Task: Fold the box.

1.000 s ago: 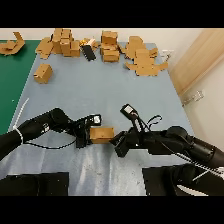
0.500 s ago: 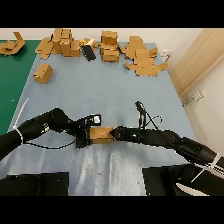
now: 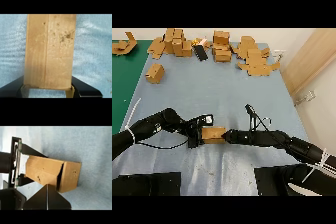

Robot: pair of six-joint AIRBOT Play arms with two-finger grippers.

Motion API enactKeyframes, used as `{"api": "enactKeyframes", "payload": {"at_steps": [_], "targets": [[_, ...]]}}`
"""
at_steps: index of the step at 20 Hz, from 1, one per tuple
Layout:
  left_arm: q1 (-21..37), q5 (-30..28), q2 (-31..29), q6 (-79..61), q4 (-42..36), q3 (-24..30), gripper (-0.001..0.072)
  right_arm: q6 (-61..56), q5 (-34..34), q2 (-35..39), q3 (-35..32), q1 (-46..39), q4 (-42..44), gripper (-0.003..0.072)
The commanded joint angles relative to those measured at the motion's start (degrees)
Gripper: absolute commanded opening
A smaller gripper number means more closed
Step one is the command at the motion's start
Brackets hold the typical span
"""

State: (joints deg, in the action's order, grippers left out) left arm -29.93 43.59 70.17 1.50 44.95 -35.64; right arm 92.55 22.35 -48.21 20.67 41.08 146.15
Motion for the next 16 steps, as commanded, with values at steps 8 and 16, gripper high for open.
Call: {"api": "enactKeyframes", "payload": {"at_steps": [8,16], "targets": [[0.0,0.0,0.0,0.0,0.0,0.0,0.041,0.0,0.1,-0.1,-1.1,0.0,-0.3,0.0002],[0.0,0.0,0.0,0.0,0.0,0.0,0.041,0.0,0.1,1.1,0.9,1.8,0.3,0.0002]]}}
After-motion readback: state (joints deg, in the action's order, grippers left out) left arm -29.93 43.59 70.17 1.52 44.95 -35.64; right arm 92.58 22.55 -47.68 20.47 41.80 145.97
